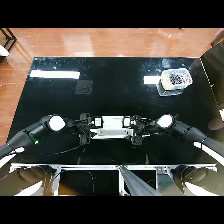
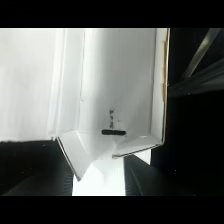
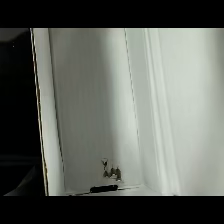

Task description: Fold the box and place the chain.

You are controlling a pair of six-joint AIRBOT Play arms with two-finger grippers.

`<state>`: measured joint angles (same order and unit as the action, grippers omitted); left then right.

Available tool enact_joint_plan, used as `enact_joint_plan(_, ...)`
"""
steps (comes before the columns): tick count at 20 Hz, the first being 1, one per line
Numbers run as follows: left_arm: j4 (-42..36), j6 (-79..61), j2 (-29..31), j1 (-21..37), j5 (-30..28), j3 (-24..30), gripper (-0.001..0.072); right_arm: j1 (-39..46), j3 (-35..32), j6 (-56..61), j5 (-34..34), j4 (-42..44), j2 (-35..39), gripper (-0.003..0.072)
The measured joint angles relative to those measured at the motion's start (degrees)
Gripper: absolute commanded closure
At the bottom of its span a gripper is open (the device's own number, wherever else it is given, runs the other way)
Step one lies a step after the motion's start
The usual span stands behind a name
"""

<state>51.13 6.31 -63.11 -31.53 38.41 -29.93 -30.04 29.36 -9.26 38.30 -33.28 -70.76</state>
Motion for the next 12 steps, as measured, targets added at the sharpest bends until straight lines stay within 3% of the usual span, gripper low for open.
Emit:
enact_joint_plan(7, -1.70, -0.52, -0.59, -0.37, 0.96, -0.46, 0.0357, 0.00, 0.00, -0.02, 0.02, 0.00, 0.00, 0.0216)
enact_joint_plan(10, -3.87, -0.55, -0.83, -0.42, 1.68, -0.48, 0.0400, 0.00, 0.00, -0.02, 0.02, 0.00, 0.00, 0.0216)
enact_joint_plan(12, -5.86, -0.55, -1.16, -0.42, 2.01, -0.52, 0.0488, 0.00, 0.00, -0.04, 0.02, 0.00, 0.00, 0.0216)
